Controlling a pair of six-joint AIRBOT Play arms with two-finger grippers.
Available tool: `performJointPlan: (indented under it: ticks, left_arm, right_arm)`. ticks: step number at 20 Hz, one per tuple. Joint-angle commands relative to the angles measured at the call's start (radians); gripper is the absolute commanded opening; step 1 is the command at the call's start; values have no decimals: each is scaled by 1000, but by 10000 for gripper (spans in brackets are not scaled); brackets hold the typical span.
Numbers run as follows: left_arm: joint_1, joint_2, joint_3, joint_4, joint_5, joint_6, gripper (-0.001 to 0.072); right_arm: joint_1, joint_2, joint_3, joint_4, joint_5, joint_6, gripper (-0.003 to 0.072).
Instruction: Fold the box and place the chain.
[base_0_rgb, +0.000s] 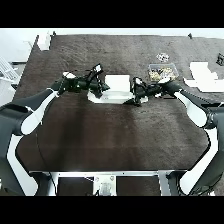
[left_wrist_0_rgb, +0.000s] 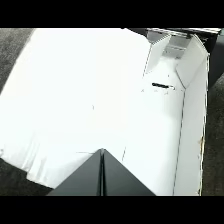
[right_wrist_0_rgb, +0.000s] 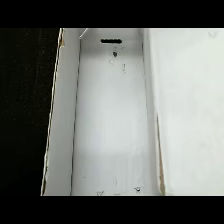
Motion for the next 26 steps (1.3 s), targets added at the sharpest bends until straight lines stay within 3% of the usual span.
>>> performJointPlan:
  ticks: [1,15,18,21,22,23,24,26]
  left_arm:
    - [0,-1,-10,2,17,1,18]
    - [1,11,-4,-3,14,8,19]
    - [23,72,14,3,-44,8,19]
    - [75,154,14,67,-167,1,21]
    - [96,175,14,93,-219,0,141]
    - [110,190,14,117,-248,-12,443]
    - [119,197,14,143,-264,-35,668]
    - [114,198,14,275,-275,-58,693]
  right_arm:
    - [0,0,1,0,0,-1,590]
    - [0,0,1,0,0,-1,590]
    - [0,0,1,0,0,-1,590]
    - [0,0,1,0,0,-1,590]
    - [0,0,1,0,0,-1,590]
    - [0,0,1,0,0,-1,590]
    - [0,0,1,0,0,-1,590]
    - [0,0,1,0,0,-1,590]
